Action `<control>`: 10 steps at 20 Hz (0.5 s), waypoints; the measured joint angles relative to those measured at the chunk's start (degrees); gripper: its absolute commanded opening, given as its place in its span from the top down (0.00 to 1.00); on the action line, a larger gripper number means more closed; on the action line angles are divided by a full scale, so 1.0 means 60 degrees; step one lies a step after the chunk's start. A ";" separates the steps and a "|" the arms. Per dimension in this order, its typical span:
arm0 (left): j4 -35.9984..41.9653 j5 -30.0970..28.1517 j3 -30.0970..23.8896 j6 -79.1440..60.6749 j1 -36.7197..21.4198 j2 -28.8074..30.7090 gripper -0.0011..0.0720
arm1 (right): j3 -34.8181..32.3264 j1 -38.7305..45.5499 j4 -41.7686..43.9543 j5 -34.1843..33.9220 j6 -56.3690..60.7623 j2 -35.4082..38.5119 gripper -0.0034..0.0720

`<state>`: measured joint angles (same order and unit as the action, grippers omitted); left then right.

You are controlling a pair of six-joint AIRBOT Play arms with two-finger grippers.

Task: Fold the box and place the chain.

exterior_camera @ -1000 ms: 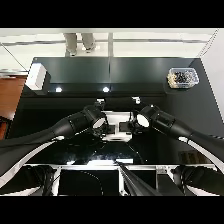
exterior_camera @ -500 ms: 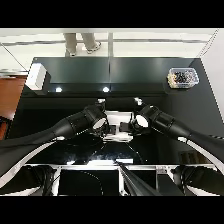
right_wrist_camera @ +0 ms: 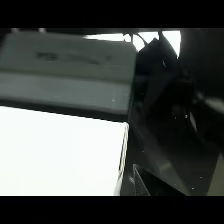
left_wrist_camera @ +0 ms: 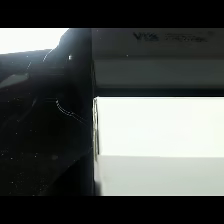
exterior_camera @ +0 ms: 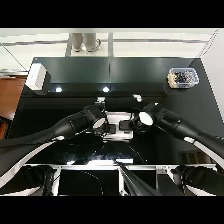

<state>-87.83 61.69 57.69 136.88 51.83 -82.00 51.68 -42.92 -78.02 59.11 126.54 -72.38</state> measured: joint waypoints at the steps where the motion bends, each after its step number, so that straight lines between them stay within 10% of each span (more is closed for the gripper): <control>1: 0.0000 0.0004 0.0000 0.0000 0.0000 0.0000 0.95 | 0.0076 0.0135 -0.0073 0.0215 -0.0368 0.0284 0.36; 8: 0.0004 -0.0007 0.0000 -0.0004 0.0000 0.0000 0.95 | 0.0197 0.2473 -0.2973 0.1315 -0.2543 0.2087 0.36; 10: 0.0004 -0.0004 0.0000 -0.0004 0.0000 0.0000 0.95 | 0.0182 0.3756 -0.3858 0.0765 -0.2816 0.2011 0.06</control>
<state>-87.81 61.67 57.69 136.86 51.83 -82.00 52.77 -20.38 -101.16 63.70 109.65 -60.31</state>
